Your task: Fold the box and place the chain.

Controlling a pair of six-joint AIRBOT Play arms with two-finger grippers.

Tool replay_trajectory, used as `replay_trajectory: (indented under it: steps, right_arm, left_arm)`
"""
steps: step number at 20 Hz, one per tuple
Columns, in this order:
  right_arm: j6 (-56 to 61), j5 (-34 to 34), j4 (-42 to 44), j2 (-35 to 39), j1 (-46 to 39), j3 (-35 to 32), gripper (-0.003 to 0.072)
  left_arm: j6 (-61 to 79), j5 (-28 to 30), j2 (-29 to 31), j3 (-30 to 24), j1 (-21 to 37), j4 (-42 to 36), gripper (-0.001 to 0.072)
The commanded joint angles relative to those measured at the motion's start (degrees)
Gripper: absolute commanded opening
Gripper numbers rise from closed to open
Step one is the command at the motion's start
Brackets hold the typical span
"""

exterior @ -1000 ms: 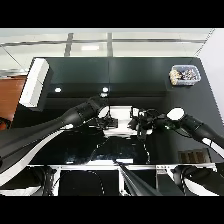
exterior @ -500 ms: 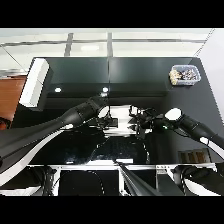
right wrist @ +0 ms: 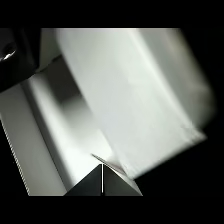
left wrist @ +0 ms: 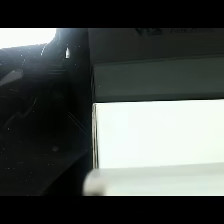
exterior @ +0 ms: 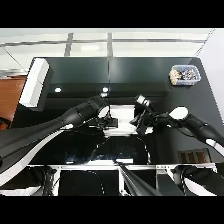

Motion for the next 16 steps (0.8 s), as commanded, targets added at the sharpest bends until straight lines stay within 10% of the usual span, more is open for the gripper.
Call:
replay_trajectory:
  steps: [1, 4, 8, 16]
  right_arm:
    - [38.0, 12.4, -8.1, 7.8, -8.8, 2.8, 0.0019]
    - [43.5, 24.7, -11.6, 14.6, -20.5, 4.6, 0.0018]
    - [67.2, 15.5, -28.2, 14.6, -32.3, 0.3, 0.0018]
    - [50.9, 18.9, -13.0, -1.2, -28.5, -3.8, 0.0019]
  left_arm:
    - [0.0, 0.0, 0.0, 0.0, 0.0, 0.0, 0.0031]
    - [0.0, -0.1, 0.0, 0.0, 0.0, -0.1, 0.0031]
    - [0.0, 0.0, 0.0, 0.0, 0.0, -0.1, 0.0031]
    - [0.0, -0.2, 0.0, 0.0, 0.5, 0.0, 0.0032]
